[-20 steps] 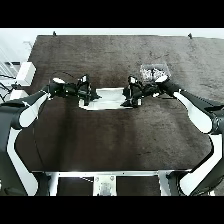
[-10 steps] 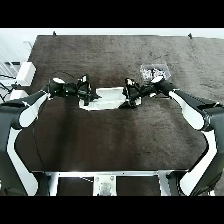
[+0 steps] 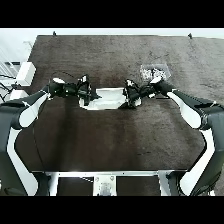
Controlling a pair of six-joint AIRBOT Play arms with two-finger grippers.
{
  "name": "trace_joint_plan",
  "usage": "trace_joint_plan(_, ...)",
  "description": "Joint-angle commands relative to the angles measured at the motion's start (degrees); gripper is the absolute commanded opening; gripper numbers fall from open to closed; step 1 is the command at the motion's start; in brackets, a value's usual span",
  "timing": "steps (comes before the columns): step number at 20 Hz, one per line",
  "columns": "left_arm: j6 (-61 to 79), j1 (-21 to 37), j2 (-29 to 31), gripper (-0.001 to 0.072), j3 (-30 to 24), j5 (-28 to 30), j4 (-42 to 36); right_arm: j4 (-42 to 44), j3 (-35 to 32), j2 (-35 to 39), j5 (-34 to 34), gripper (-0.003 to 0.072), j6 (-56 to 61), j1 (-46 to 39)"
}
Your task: Fold the box and place the chain.
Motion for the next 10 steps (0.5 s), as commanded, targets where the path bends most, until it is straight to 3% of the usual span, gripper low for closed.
trace_joint_plan(1, 0.0, 0.0, 0.0, 0.0019, 0.0, 0.0, 0.0, 0.2, 0.5, -0.5, 1.1, 0.0645, 1.2, 0.0)
trace_joint_plan(10, 0.0, 0.0, 0.0, 0.0019, 0.0, 0.0, 0.0, 0.8, 0.5, -0.7, 1.1, 0.0644, 1.2, 0.0)
